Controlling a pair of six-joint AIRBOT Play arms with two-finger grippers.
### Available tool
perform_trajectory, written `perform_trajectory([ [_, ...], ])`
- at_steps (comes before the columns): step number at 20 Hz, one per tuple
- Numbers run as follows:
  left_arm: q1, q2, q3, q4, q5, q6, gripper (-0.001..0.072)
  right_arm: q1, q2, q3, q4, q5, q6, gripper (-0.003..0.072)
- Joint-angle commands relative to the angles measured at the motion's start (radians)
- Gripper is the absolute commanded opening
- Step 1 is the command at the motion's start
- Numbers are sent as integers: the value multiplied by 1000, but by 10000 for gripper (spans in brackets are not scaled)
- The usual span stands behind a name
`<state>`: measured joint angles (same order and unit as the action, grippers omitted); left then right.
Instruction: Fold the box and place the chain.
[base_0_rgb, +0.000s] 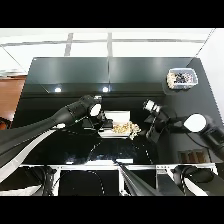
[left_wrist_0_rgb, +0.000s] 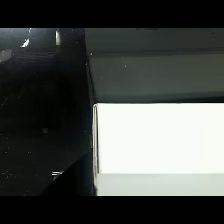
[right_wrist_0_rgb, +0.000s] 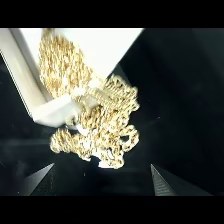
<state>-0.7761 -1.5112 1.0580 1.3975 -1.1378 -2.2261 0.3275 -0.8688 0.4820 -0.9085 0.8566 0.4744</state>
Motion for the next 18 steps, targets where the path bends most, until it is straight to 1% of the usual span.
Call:
perform_trajectory([
  [1, 0, 0, 0, -1, 0, 0, 32, 55, -60, -87, 12, -90, -288, 670],
  [3, 0, 0, 0, -1, 0, 0, 32, 55, -113, -87, 23, -84, -424, 670],
  [4, 0, 0, 0, -1, 0, 0, 32, 55, -124, -87, 48, -119, -463, 670],
  [6, 0, 0, 0, -1, -1, 0, 32, 55, -126, -87, 139, -180, -524, 669],
  [8, 0, 0, 0, -1, 0, 0, 32, 55, -133, -87, 206, -184, -607, 670],
  [13, 0, 0, 0, -1, 0, 0, 32, 55, -187, -86, 210, -192, -629, 670],
  [16, 0, 0, 0, -1, 0, 0, 32, 55, -212, -84, 258, -261, -629, 670],
  [18, 0, 0, 0, -1, 0, 0, 31, 55, -232, -79, 289, -267, -654, 669],
])
